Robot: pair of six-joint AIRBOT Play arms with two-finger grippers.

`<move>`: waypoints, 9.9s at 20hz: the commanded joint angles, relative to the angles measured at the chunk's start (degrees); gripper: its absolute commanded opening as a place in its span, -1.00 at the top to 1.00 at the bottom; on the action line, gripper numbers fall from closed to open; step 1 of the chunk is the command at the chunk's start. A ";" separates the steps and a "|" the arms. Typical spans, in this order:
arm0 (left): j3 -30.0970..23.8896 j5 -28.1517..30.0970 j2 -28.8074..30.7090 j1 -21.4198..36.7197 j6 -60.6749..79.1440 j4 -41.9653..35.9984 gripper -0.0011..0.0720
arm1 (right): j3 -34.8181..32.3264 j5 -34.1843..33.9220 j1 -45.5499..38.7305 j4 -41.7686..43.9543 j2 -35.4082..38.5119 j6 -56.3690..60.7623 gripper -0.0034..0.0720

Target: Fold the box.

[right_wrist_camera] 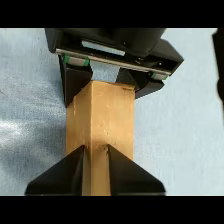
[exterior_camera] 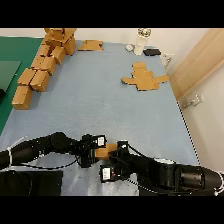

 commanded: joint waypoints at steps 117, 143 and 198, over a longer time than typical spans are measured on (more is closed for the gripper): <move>-0.02 0.20 0.02 -0.02 0.22 0.11 -0.34 | -2.27 -27.76 -12.26 1.66 16.81 91.23 0.91; 1.88 10.58 8.85 39.43 -24.46 0.55 -0.34 | -1.51 -26.69 -12.57 -4.98 11.08 94.92 0.91; 6.64 -1.07 -0.13 71.23 -29.14 13.31 -0.94 | 3.15 -22.64 -12.55 -9.62 11.02 94.77 0.91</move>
